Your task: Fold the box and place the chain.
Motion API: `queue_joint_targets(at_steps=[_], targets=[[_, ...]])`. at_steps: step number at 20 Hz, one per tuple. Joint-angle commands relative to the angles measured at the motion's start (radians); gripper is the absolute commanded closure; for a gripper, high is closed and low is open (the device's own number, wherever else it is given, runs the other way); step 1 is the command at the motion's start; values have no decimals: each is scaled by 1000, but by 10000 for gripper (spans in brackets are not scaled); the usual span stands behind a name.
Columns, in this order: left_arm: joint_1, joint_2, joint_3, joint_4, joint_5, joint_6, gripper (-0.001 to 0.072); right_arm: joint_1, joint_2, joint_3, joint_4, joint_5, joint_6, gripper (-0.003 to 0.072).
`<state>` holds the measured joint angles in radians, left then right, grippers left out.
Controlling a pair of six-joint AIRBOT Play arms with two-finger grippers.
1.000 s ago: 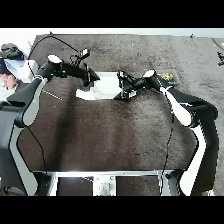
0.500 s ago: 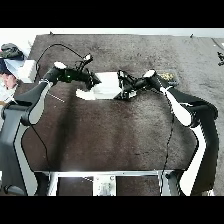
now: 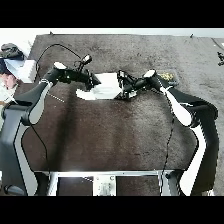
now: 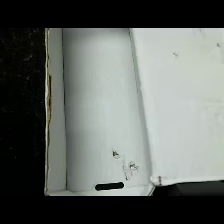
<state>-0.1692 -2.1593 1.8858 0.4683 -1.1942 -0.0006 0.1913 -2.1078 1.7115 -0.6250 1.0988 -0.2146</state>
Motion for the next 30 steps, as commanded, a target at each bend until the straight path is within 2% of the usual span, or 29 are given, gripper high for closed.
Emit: queue_joint_targets(at_steps=[1,4,7,8,9,10,12,14,16,19,23,30], targets=[[17,44,4,-6,-22,1,699,1,0,0,0,0,2,215],[40,114,13,0,-47,1,698,1,0,0,0,0,2,215],[68,157,22,36,-193,5,694,1,0,0,0,0,2,215],[70,157,21,76,-255,53,419,1,0,0,0,0,2,216],[69,157,19,154,-283,84,42,1,0,0,0,0,2,216],[60,157,16,257,-280,80,5,1,0,0,0,0,2,215],[43,149,16,413,-267,80,5,1,0,0,0,0,2,216],[33,142,-2,448,-195,81,4,1,0,0,0,0,2,215],[26,142,-43,449,-117,84,4,1,0,0,0,0,2,215],[4,142,-107,448,-82,134,4,1,0,0,0,0,2,216],[-23,143,-179,437,55,130,5,1,0,0,0,0,2,215],[-23,143,-187,324,56,133,6,1,0,0,0,0,2,215]])
